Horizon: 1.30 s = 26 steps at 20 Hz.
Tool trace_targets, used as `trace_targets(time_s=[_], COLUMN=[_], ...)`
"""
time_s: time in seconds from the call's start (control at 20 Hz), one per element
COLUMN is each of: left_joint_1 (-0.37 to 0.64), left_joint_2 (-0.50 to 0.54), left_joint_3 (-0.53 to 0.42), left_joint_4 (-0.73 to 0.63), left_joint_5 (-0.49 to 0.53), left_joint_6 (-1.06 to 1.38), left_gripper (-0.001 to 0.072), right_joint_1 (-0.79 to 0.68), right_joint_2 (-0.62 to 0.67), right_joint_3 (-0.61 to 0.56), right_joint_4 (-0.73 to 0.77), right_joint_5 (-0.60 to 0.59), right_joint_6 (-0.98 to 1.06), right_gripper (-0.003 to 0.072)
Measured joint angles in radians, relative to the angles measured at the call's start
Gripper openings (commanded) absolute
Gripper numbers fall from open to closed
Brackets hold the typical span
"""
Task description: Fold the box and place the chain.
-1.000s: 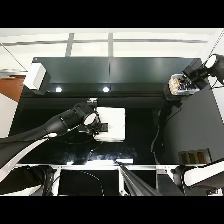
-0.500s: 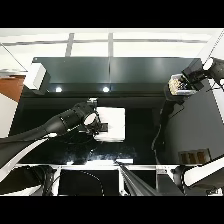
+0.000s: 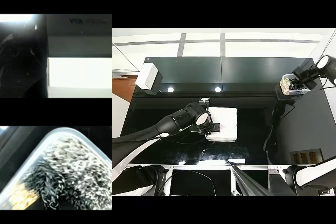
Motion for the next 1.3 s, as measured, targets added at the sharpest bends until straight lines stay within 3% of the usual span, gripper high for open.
trace_targets(time_s=[0.7,1.05,1.3], left_joint_1=[0.000,0.000,0.000], left_joint_2=[0.000,0.000,0.000], left_joint_3=[0.000,0.000,0.000], left_joint_4=[0.000,-0.001,-0.001], left_joint_5=[0.002,0.006,0.011], left_joint_6=[0.000,0.001,0.001], left_gripper=[0.0028,0.0028,0.0028], right_joint_1=[-0.016,-0.003,0.102], right_joint_2=[0.432,0.652,0.759], right_joint_3=[0.075,0.113,0.114], right_joint_4=[0.005,0.260,0.344], right_joint_5=[0.140,0.310,0.406], right_joint_6=[-0.369,-0.602,-0.653], right_gripper=[0.0038,0.0039,0.0039])
